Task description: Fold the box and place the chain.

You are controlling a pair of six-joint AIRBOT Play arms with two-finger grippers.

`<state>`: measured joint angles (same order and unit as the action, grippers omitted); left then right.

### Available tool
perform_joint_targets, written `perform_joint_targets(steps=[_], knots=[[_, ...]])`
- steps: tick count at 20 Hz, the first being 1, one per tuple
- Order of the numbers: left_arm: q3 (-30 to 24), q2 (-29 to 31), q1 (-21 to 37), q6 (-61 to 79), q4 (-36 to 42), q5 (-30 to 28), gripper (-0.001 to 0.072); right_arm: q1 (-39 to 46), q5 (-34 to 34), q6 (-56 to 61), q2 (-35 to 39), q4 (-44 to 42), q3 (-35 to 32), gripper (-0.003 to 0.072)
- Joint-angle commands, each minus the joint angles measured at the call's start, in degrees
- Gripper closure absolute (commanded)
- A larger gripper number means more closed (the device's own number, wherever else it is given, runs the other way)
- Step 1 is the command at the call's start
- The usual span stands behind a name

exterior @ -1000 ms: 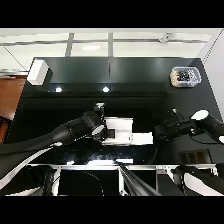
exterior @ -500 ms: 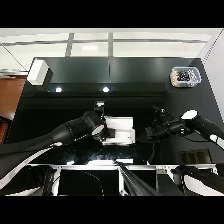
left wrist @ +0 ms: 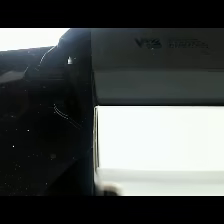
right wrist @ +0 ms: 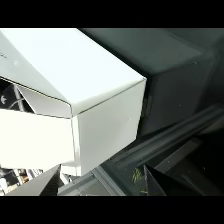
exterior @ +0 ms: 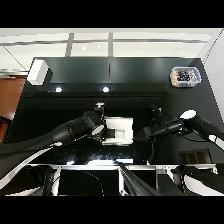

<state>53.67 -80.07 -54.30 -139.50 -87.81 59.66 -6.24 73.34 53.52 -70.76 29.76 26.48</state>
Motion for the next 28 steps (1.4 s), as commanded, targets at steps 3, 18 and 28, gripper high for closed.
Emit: perform_joint_targets(steps=[3,18,28], knots=[[0.1,0.0,0.0,0.0,0.0,0.7,0.0685,-8.3,-9.0,7.1,0.0,-0.5,3.6,0.0123],[0.1,0.0,0.0,0.0,0.0,0.6,0.0682,-35.8,-14.3,62.1,-0.1,47.1,21.3,0.034],[0.1,0.0,0.0,0.0,0.0,0.6,0.0681,-40.4,-14.0,78.3,-1.6,54.3,22.1,0.0389]])
